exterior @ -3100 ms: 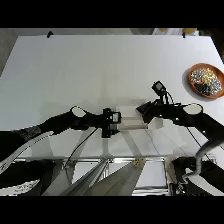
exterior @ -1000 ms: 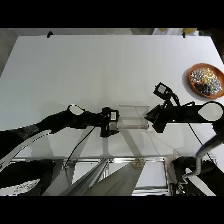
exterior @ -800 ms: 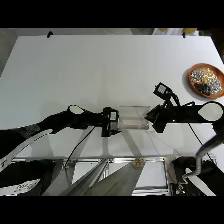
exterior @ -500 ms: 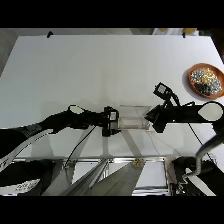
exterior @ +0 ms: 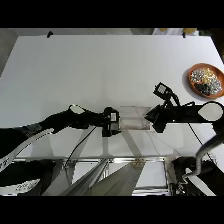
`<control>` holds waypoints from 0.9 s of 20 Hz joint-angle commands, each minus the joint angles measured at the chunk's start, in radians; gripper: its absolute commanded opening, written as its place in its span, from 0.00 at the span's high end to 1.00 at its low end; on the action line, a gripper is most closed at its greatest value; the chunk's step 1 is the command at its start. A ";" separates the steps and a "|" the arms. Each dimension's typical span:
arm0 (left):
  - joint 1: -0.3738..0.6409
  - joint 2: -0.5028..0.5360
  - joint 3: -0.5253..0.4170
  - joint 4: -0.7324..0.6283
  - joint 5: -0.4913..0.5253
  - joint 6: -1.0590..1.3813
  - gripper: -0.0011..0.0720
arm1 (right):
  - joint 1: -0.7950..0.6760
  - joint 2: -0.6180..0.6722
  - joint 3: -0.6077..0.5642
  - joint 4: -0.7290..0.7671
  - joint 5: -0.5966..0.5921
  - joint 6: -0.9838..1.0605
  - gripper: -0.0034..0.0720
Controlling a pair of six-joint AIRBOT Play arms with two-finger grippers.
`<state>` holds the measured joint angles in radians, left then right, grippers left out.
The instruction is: Fold the box and place the chain.
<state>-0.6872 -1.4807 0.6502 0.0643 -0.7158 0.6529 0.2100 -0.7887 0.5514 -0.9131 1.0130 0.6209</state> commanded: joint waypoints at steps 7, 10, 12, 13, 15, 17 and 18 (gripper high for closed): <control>-0.002 -0.050 0.060 0.124 -0.021 -0.153 0.03 | 0.001 0.001 0.001 0.000 -0.003 0.000 0.71; -0.006 -0.051 0.062 0.125 -0.021 -0.152 0.03 | 0.001 0.001 0.001 0.000 -0.003 0.000 0.71; -0.006 -0.055 0.066 0.125 -0.021 -0.153 0.03 | 0.001 0.001 0.001 0.000 -0.003 0.000 0.71; -0.006 -0.058 0.070 0.127 -0.023 -0.153 0.03 | 0.001 0.001 0.001 0.000 -0.003 0.000 0.71; -0.006 -0.063 0.078 0.129 -0.022 -0.161 0.03 | 0.001 0.001 0.001 0.000 -0.003 0.000 0.71; -0.011 -0.074 0.094 0.127 -0.020 -0.166 0.03 | 0.001 0.001 0.001 0.000 -0.003 0.000 0.71; -0.019 -0.079 0.101 0.132 -0.010 -0.172 0.03 | 0.001 0.001 0.001 0.000 -0.003 0.000 0.71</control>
<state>-0.6979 -1.5482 0.7345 0.1902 -0.7357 0.4931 0.2100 -0.7883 0.5514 -0.9134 1.0096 0.6201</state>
